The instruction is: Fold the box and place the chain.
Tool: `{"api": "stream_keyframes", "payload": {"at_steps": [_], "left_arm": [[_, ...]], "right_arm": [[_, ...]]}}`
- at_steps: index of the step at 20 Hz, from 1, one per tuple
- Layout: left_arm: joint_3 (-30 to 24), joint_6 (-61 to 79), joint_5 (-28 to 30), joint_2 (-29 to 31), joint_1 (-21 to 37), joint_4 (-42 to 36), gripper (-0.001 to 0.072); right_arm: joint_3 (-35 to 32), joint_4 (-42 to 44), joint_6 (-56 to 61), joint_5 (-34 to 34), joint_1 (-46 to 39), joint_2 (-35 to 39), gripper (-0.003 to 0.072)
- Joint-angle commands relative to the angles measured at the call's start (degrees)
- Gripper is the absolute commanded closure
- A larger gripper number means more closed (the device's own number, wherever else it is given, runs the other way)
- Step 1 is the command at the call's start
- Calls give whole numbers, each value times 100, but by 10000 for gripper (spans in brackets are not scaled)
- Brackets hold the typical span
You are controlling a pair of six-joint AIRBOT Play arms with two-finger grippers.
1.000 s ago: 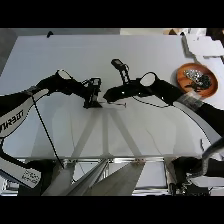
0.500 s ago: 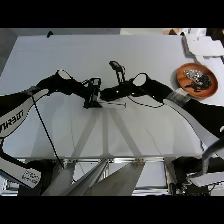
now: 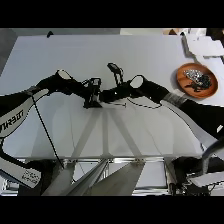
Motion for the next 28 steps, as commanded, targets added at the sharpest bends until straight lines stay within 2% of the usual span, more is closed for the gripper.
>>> {"api": "stream_keyframes", "payload": {"at_steps": [1,4,7,9,12,18,25,28], "left_arm": [[2,11,0,0,0,4,434],[2,11,0,0,2,4,434],[2,11,-2,0,2,4,434],[2,11,0,0,2,4,434],[2,11,0,0,2,4,434],[2,11,-2,0,0,4,434],[2,11,0,0,0,4,434],[2,11,0,0,0,4,434]], "right_arm": [[9,-133,-9,-175,-92,304,678],[-98,-127,-323,-66,-293,763,681],[-870,-46,-850,-195,-549,1484,681],[-1556,522,-1421,-302,-804,1827,682],[-2028,1596,-2157,-293,-1145,1665,683],[-2079,1738,-2144,-424,-1130,870,682],[-2076,1530,-2146,-428,-826,848,680],[-2076,1499,-2149,-566,-824,1051,680]]}}
